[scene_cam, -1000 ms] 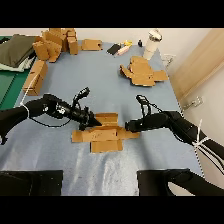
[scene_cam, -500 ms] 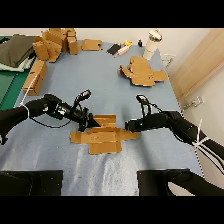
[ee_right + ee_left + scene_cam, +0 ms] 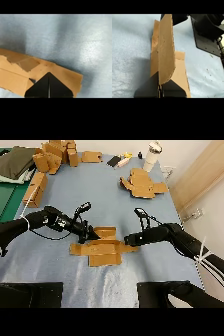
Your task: Fold the box.
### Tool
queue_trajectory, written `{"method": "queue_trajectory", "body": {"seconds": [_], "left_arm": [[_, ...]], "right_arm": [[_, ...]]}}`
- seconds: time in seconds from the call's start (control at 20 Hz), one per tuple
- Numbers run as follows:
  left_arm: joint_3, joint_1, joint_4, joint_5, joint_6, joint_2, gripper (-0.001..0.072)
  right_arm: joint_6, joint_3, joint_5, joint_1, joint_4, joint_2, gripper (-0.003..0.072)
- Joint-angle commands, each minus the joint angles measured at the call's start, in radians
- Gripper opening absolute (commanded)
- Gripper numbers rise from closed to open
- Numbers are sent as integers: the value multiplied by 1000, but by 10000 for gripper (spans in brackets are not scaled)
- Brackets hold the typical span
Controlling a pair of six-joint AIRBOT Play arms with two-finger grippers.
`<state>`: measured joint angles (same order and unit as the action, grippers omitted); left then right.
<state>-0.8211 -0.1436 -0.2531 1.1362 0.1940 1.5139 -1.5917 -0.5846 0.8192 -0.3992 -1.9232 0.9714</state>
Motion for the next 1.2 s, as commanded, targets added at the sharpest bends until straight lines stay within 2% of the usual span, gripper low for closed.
{"method": "queue_trajectory", "body": {"seconds": [0.0,0.2,0.35,0.4,0.45,0.65,0.8,1.15], "left_arm": [[0,0,3,19,-7,-1,11],[0,0,3,19,-7,-1,12],[0,0,5,19,-7,-1,12],[0,0,5,19,-7,-1,11],[0,0,5,19,-7,-1,12],[0,0,6,19,-7,-1,11],[0,0,6,19,-7,-1,11],[0,0,6,19,-7,-1,12]], "right_arm": [[65,0,35,-83,71,-76,2],[209,4,127,-310,275,-160,2],[171,18,91,-550,363,-160,8],[149,22,69,-610,392,-145,194],[124,23,50,-649,418,-126,503],[24,23,-9,-681,515,-15,505],[-55,23,-10,-681,560,62,505],[-73,21,-29,-681,607,85,505]]}}
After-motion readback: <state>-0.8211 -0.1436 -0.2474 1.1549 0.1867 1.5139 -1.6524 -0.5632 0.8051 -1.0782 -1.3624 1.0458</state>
